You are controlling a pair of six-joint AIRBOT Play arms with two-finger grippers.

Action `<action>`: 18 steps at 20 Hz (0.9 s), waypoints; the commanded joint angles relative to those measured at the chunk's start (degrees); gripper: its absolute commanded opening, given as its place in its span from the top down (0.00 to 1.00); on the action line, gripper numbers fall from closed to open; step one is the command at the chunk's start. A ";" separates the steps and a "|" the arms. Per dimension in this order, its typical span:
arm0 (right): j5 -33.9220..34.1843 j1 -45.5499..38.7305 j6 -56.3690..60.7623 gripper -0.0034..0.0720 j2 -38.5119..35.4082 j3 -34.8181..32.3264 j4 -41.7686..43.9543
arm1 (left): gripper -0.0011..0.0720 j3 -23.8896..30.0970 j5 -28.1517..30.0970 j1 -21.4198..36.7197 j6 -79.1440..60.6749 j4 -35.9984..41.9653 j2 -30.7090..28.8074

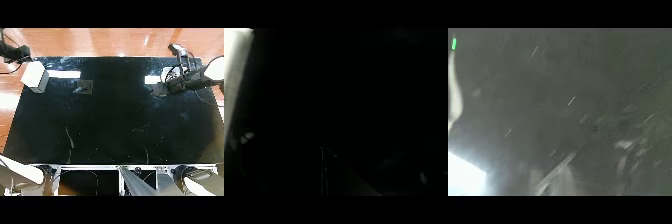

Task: Fold the box and place the chain.

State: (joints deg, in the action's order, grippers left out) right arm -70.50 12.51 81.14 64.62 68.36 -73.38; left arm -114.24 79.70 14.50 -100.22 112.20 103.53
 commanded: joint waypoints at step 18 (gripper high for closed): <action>2.58 -5.31 9.51 0.91 1.18 -9.92 -16.22 | 0.95 72.04 -27.87 -36.65 10.08 -6.60 -51.15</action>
State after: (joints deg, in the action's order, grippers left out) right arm -68.05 7.38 90.30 65.78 58.65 -89.10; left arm -43.24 53.12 -21.26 -91.05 107.92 53.23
